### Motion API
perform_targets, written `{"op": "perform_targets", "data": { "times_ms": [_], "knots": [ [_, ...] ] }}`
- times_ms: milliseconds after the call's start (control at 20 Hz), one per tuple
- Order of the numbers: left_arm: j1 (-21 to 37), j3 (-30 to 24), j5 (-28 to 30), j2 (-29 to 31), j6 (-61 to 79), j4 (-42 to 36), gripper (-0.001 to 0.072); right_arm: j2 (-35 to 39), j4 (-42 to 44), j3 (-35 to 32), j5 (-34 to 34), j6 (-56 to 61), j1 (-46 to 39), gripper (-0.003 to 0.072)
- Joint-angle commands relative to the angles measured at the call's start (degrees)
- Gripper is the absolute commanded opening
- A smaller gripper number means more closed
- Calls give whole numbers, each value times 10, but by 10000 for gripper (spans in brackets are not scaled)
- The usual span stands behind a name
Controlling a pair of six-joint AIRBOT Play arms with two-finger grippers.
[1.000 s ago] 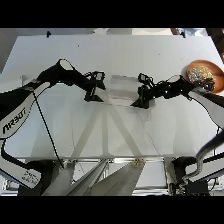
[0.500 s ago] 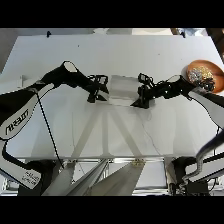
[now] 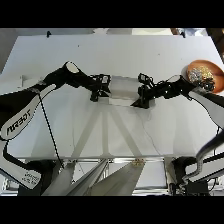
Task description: Fold the box and place the chain.
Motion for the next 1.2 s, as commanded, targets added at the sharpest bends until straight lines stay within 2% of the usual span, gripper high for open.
{"op": "perform_targets", "data": {
  "times_ms": [0,300,350,400,450,500,600,650,700,750,800,900,1150],
  "knots": [
    [-3,0,-15,-1,0,-5,199,0,1,0,0,1,0,339],
    [-7,0,-13,-9,0,-56,221,0,1,0,0,1,0,339],
    [-7,0,-13,-13,0,-56,311,0,1,0,0,1,0,339],
    [-9,0,-13,-18,-3,-56,474,0,1,0,0,1,0,339],
    [-9,0,-13,-22,-5,-56,552,0,1,0,0,1,0,339],
    [-9,0,-14,-25,-10,-56,574,0,1,0,0,1,0,339],
    [-9,0,-13,-26,-20,-56,568,0,1,0,0,1,0,339],
    [-8,0,-14,-26,-28,-56,535,0,1,0,0,1,0,339],
    [-8,0,-14,-25,-40,-56,430,0,1,0,0,1,0,339],
    [-6,0,-14,-21,-48,-53,262,0,1,0,0,1,0,339],
    [-4,0,-14,-15,-55,-46,143,0,1,0,0,1,0,339],
    [0,0,-19,4,-56,-34,33,0,1,0,0,1,0,339],
    [40,0,-50,83,-81,-13,10,0,1,0,0,1,0,339]
  ]
}}
